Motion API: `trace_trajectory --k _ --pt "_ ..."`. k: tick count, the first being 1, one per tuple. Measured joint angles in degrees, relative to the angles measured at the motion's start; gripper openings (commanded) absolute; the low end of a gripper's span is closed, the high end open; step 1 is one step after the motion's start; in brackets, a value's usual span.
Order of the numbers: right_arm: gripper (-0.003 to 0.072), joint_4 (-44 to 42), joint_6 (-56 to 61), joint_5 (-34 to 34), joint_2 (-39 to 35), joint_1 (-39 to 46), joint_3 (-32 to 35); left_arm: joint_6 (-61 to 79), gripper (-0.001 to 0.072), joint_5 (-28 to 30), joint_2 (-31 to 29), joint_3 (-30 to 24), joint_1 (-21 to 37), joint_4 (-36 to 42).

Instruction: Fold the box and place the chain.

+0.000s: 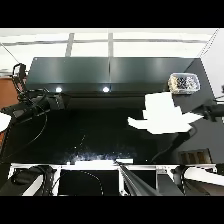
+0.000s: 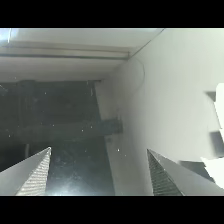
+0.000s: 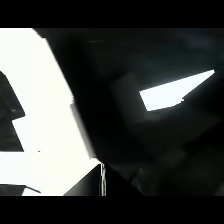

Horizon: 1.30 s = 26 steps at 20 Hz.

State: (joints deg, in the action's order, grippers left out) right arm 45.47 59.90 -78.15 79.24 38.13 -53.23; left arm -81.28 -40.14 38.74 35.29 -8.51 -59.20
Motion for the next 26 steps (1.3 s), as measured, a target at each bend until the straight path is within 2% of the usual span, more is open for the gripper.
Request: trace_trajectory --k 4,9,14,19,22,26 --pt "0.001 -7.96 -2.34 10.78 -8.02 -13.81 8.48 0.02 0.0702 -4.72 0.0 0.0 0.0 -0.07" --pt "0.001 -17.7 -12.26 23.67 -18.86 -32.96 19.76 -0.13 0.0702 -7.63 0.85 -0.72 0.0 4.2" --pt "0.001 -23.67 -19.15 34.6 -25.2 -48.61 27.47 0.94 0.0702 -10.47 8.17 -2.99 0.35 13.4" --pt "0.001 -26.16 -20.81 37.99 -26.56 -55.89 29.2 5.88 0.0701 -13.6 16.48 -3.65 2.6 16.7" --pt "0.0011 -27.12 -21.11 39.01 -26.73 -57.31 29.44 11.23 0.0702 -16.65 21.14 -4.5 3.93 19.45" --pt "0.0011 -27.65 -21.33 39.43 -26.82 -57.9 29.59 20.81 0.0702 -19.63 26.36 -7.78 4.13 26.86"
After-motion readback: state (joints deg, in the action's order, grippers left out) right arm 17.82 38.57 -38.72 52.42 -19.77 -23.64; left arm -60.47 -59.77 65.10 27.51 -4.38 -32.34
